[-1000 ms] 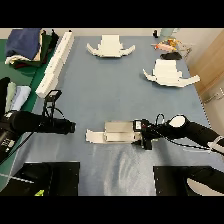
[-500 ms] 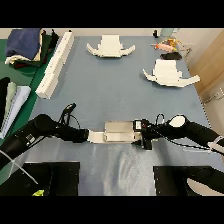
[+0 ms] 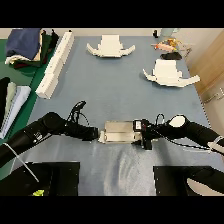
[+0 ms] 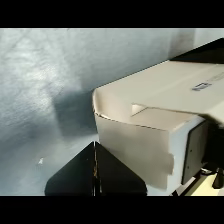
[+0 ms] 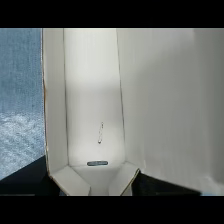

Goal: Fold the box.

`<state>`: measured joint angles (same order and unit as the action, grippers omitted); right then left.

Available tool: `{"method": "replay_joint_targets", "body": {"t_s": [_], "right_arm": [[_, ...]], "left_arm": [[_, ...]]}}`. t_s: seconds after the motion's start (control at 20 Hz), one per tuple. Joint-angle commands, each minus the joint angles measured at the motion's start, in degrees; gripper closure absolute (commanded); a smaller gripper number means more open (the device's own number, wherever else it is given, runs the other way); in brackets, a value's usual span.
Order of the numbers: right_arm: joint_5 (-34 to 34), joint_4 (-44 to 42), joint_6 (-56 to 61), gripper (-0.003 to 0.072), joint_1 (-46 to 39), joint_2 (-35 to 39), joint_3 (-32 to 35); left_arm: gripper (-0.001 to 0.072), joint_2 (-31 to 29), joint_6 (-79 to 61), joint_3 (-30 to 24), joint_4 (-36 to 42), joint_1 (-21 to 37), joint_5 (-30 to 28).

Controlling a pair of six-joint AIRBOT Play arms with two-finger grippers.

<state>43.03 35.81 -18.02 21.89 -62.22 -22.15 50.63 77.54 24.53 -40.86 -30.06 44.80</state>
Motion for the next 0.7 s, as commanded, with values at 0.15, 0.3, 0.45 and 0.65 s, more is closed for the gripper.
{"method": "replay_joint_targets", "body": {"t_s": [0.15,0.3,0.45,0.65], "right_arm": [[0.0,0.0,0.0,0.0244,0.0,0.0,0.0],[0.0,0.0,0.0,0.0244,0.0,0.0,0.0],[0.0,0.0,0.0,0.0244,0.0,0.0,0.0],[0.0,0.0,0.0,0.0244,0.0,0.0,0.0]], "left_arm": [[0.0279,0.1,0.6,2.4,0.4,-0.4,1.7],[0.0246,0.1,1.2,2.4,0.4,-0.4,1.7],[0.0245,0.1,1.3,2.4,1.2,-0.4,1.8],[0.0245,0.1,1.3,2.3,5.7,-0.4,1.3]]}}
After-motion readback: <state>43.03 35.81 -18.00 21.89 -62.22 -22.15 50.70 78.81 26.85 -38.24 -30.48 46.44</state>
